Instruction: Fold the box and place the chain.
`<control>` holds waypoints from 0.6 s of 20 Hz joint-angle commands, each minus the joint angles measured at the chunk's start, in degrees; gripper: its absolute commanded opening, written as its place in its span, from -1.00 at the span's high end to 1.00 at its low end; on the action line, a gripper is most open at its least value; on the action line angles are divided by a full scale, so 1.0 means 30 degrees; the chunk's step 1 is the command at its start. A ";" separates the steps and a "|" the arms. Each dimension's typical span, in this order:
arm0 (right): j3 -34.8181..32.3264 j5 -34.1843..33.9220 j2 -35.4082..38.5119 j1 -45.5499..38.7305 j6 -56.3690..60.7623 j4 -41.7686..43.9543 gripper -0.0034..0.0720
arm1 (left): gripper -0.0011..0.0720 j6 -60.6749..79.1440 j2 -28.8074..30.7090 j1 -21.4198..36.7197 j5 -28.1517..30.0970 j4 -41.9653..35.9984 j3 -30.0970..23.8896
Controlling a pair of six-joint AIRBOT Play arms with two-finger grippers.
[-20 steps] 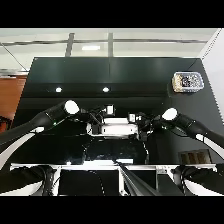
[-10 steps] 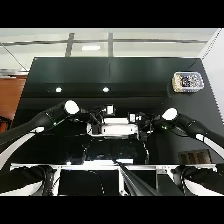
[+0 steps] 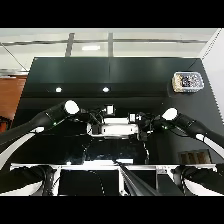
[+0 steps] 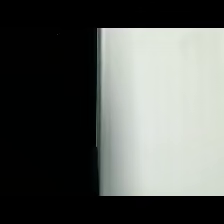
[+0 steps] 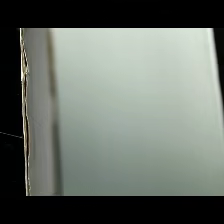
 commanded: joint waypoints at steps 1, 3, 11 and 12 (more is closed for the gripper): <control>-0.0007 0.0015 -0.0015 0.0007 0.0007 0.0007 -0.51 | 0.91 0.0000 0.0000 -0.0007 0.0007 0.0007 0.0000; -0.0007 0.0015 -0.0015 0.0007 0.0007 -0.0022 -0.33 | 0.91 0.0000 0.0000 -0.0007 0.0007 0.0007 0.0000; -0.0007 0.0000 -0.0015 0.0007 0.0015 -0.0015 -0.19 | 0.46 -0.0058 0.0219 0.0000 0.0000 0.0044 0.0000; -0.0007 -0.0007 -0.0015 0.0007 0.0015 -0.0015 -0.19 | -0.10 -0.0066 0.0444 0.0000 0.0036 0.0102 0.0000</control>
